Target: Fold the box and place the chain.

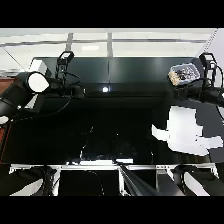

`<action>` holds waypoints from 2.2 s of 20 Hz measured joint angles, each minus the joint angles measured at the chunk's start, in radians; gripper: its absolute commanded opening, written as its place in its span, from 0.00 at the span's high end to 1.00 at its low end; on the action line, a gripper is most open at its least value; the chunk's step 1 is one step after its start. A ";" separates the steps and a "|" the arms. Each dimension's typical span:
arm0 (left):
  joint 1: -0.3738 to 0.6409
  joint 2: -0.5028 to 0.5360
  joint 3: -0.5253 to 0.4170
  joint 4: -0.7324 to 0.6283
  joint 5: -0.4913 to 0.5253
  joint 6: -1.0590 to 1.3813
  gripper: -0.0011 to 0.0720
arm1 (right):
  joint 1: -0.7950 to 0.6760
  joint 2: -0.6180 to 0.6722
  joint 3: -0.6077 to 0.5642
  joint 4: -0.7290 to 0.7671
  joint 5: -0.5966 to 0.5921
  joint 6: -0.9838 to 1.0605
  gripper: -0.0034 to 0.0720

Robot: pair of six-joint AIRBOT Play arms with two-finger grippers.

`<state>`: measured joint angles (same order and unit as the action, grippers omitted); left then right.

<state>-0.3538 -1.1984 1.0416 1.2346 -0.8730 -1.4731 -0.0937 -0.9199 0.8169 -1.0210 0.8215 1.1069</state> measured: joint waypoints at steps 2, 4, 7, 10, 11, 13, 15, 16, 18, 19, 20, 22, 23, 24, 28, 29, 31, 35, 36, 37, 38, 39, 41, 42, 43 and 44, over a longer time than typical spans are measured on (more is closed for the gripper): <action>-0.001 -0.013 0.000 -0.045 -0.017 0.000 0.95 | 0.001 0.000 0.000 0.032 -0.011 0.000 0.93; -0.004 -0.026 0.000 -0.108 -0.054 0.000 0.95 | 0.001 -0.003 0.000 0.052 -0.019 0.000 0.93; -0.002 -0.042 0.000 -0.166 -0.116 0.000 0.47 | 0.001 -0.025 0.000 0.065 -0.063 0.000 0.09; 0.018 -0.048 0.000 -0.161 -0.167 -0.003 0.01 | 0.001 -0.071 0.000 0.073 -0.126 0.001 0.01; 0.031 -0.050 0.000 -0.151 -0.187 -0.005 0.01 | 0.001 -0.084 0.000 0.073 -0.136 0.001 0.01; 0.064 -0.051 0.000 -0.136 -0.217 -0.013 0.01 | -0.002 -0.105 0.000 0.070 -0.152 0.016 0.01; 0.106 -0.051 0.000 -0.124 -0.247 -0.019 0.01 | -0.023 -0.116 0.002 0.053 -0.171 0.053 0.01; 0.129 -0.049 0.000 -0.117 -0.258 -0.020 0.01 | -0.048 -0.119 0.006 0.045 -0.181 0.079 0.01; 0.181 -0.045 0.000 -0.102 -0.270 -0.025 0.01 | -0.125 -0.124 0.013 0.027 -0.185 0.121 0.01; 0.209 -0.039 0.000 -0.097 -0.274 -0.027 0.01 | -0.181 -0.125 0.016 0.024 -0.185 0.141 0.01; 0.235 -0.033 0.000 -0.094 -0.275 -0.036 0.01 | -0.245 -0.126 0.018 0.019 -0.186 0.163 0.01; 0.276 -0.011 -0.010 -0.089 -0.263 -0.047 0.01 | -0.369 -0.127 0.021 0.008 -0.184 0.197 0.01; 0.288 0.006 -0.024 -0.087 -0.251 -0.055 0.01 | -0.434 -0.129 0.022 0.003 -0.181 0.209 0.01; 0.294 0.026 -0.044 -0.087 -0.229 -0.065 0.01 | -0.497 -0.132 0.023 0.000 -0.180 0.217 0.01; 0.278 0.126 -0.164 -0.114 -0.112 -0.099 0.01 | -0.682 -0.183 0.025 -0.051 -0.145 0.226 0.02; 0.266 0.142 -0.191 -0.122 -0.089 -0.103 0.01 | -0.711 -0.204 0.025 -0.076 -0.109 0.209 0.02; 0.238 0.159 -0.227 -0.133 -0.058 -0.106 0.01 | -0.752 -0.248 0.029 -0.125 -0.010 0.144 0.02; 0.179 0.163 -0.256 -0.143 -0.026 -0.113 0.01 | -0.785 -0.300 0.031 -0.251 0.233 0.011 0.02; 0.169 0.162 -0.259 -0.144 -0.020 -0.113 0.02 | -0.789 -0.305 0.031 -0.294 0.290 -0.009 0.02; 0.161 0.162 -0.262 -0.146 -0.008 -0.113 0.01 | -0.796 -0.310 0.031 -0.336 0.344 -0.024 0.02; 0.156 0.161 -0.263 -0.147 -0.009 -0.113 0.01 | -0.806 -0.313 0.031 -0.365 0.376 -0.032 0.02; 0.153 0.161 -0.264 -0.148 -0.006 -0.113 0.01 | -0.818 -0.315 0.031 -0.375 0.407 -0.037 0.02; 0.148 0.161 -0.266 -0.150 -0.004 -0.114 0.01 | -0.835 -0.317 0.031 -0.399 0.450 -0.045 0.02; 0.146 0.161 -0.266 -0.154 -0.003 -0.114 0.01 | -0.842 -0.319 0.031 -0.406 0.465 -0.048 0.05; 0.145 0.161 -0.266 -0.156 -0.003 -0.116 0.01 | -0.846 -0.319 0.031 -0.418 0.473 -0.049 0.30; 0.144 0.161 -0.267 -0.158 -0.003 -0.116 0.01 | -0.850 -0.319 0.031 -0.422 0.483 -0.053 0.43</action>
<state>-0.2096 -1.0378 0.7750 1.0763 -0.8757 -1.5887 -0.9436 -1.2392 0.8482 -1.4425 1.3045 1.0542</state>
